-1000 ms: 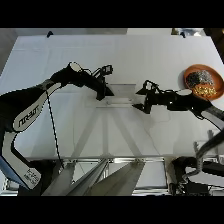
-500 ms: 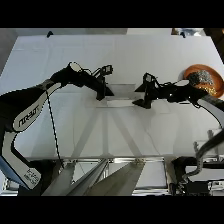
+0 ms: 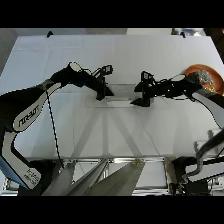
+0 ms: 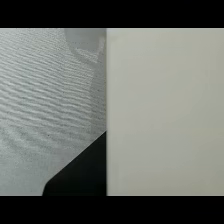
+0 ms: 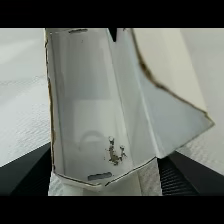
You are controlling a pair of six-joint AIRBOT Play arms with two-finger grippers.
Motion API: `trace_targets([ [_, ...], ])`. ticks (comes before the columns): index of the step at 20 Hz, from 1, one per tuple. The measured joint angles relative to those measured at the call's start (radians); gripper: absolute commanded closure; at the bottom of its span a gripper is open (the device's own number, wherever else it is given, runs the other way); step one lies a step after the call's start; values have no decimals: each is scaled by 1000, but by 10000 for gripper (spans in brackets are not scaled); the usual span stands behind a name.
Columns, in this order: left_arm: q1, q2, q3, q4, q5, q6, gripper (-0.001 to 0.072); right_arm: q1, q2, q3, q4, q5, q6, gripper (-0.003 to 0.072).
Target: Fold the box and place the chain.
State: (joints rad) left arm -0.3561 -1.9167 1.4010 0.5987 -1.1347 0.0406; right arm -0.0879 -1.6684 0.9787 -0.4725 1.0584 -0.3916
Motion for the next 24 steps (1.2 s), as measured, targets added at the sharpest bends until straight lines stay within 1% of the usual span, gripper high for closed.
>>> trace_targets([
  [6, 0, 0, 0, 0, 0, 0, 694, 11, -20, 16, -34, 25, 2, -20],
  [13, 0, 0, 0, 0, 0, 0, 694, 17, -51, 18, -5, 31, -43, -20],
  [24, 0, 0, 0, 0, 0, 0, 694, 17, -57, 18, 2, 33, -54, -14],
])
